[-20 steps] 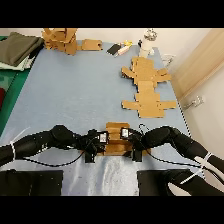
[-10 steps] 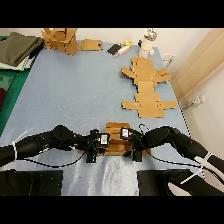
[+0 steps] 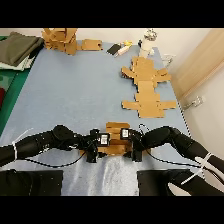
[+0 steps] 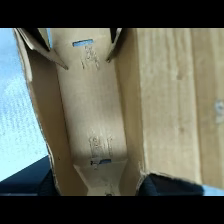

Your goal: Fold the box.

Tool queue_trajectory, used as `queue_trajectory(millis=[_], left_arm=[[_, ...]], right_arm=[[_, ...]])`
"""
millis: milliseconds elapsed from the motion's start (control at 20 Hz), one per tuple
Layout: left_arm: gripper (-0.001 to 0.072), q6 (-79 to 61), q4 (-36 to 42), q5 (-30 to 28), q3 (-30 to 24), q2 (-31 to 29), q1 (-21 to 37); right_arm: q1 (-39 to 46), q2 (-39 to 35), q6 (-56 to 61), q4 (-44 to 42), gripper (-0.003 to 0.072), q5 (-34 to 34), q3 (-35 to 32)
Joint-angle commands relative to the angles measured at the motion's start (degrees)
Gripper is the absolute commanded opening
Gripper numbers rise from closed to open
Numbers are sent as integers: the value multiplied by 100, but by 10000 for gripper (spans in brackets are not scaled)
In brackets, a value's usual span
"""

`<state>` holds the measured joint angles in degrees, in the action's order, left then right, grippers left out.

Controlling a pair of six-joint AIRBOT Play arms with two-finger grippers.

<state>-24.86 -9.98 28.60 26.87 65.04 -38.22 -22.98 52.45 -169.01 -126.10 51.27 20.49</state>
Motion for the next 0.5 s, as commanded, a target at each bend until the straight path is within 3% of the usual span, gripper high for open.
queue_trajectory(millis=[0, 300, 350, 400, 450], left_arm=[[545, 0, 13, 7, 2, 2, -4], [542, 120, -48, -168, 0, -15, -2], [401, 361, -87, -302, 0, -46, 15], [77, 551, -304, -417, 2, -111, 42], [11, 706, -704, -507, 0, -236, 44]], right_arm=[[2, -2, 9, -11, 495, -22, -2], [2, -2, 9, -11, 496, -22, -2], [2, -2, 9, -11, 495, -22, -2], [2, -2, 9, -11, 495, -22, -2], [2, -2, 9, -11, 495, -20, -2]])
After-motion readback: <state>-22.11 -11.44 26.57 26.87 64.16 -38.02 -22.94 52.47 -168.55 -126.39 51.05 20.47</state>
